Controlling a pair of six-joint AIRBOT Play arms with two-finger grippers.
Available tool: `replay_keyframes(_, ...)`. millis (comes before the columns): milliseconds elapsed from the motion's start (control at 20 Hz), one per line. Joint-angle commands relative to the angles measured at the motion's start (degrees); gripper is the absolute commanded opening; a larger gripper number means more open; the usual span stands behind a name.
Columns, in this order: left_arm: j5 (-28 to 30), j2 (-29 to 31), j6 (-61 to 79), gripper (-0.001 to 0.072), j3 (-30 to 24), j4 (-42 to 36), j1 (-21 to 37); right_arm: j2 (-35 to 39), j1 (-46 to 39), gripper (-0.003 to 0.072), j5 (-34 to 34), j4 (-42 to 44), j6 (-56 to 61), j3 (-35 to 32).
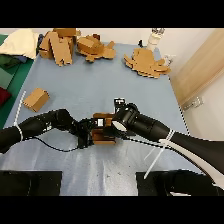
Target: Fold the box.
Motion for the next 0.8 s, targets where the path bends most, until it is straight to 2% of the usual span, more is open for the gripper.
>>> replay_keyframes(0,-0.1,0.0,0.0,0.0516,0.0,0.0,0.1,3.7,0.1,0.0316,-0.6,0.5,0.8,0.0)
replay_keyframes(200,-0.1,0.0,0.0,0.0516,0.0,0.0,0.1,8.6,0.0,0.0313,2.0,-1.0,2.5,0.0)
replay_keyframes(400,0.0,0.0,0.0,0.0516,0.0,0.1,0.1,9.9,0.0,0.0303,11.7,-6.8,3.8,-0.1)
replay_keyframes(450,-0.1,0.0,0.0,0.0516,0.0,0.2,0.1,9.9,0.0,0.0257,14.3,-8.7,3.8,-0.2)
replay_keyframes(500,0.0,0.0,0.0,0.0516,0.0,0.4,0.1,9.9,0.0,0.0034,16.4,-11.3,3.8,-0.5)
replay_keyframes(550,0.0,0.0,0.0,0.0516,0.0,0.5,0.1,9.9,-0.3,0.0006,17.2,-13.8,3.7,-0.9)
replay_keyframes(650,0.0,0.0,0.0,0.0516,0.0,0.5,0.1,10.1,-3.6,0.0003,12.9,-13.7,2.9,-2.2)
replay_keyframes(750,0.0,0.0,0.0,0.0516,0.0,0.5,0.1,10.7,-10.5,0.0002,-0.1,-5.6,-2.8,-4.4)
